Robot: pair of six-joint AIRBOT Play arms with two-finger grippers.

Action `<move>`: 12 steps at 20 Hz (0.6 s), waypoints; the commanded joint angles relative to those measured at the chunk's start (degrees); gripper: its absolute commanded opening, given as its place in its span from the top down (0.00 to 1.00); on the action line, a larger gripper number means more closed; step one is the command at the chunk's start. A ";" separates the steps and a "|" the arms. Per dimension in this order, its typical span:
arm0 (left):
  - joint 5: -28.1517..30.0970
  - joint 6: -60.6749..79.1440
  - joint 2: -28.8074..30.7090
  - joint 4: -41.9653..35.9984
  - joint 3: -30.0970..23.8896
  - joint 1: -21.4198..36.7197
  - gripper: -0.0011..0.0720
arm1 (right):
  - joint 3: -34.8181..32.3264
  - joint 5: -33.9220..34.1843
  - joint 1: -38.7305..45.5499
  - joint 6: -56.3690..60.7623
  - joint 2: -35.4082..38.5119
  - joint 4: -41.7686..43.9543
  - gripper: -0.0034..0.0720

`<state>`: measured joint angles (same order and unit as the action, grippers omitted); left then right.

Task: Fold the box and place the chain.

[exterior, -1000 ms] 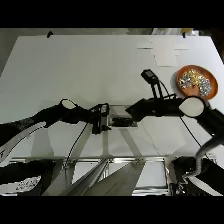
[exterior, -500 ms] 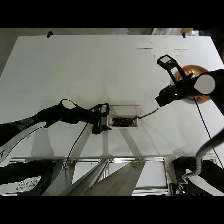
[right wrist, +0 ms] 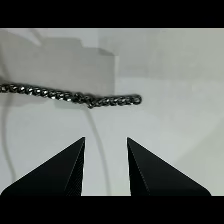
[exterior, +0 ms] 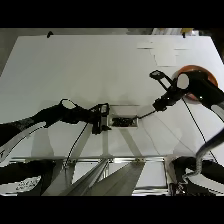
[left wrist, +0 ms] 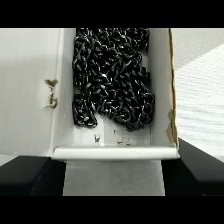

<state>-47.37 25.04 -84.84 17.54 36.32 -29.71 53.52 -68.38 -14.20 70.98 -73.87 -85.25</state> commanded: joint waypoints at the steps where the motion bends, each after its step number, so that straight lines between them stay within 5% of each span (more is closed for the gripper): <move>1: 0.00 0.00 0.02 0.02 0.02 -0.02 0.68 | -0.44 0.87 -1.68 -1.99 -1.53 0.20 0.57; 12: 0.00 0.00 0.02 0.02 0.02 -0.02 0.68 | -1.55 4.26 -2.05 -0.70 -6.91 0.22 0.61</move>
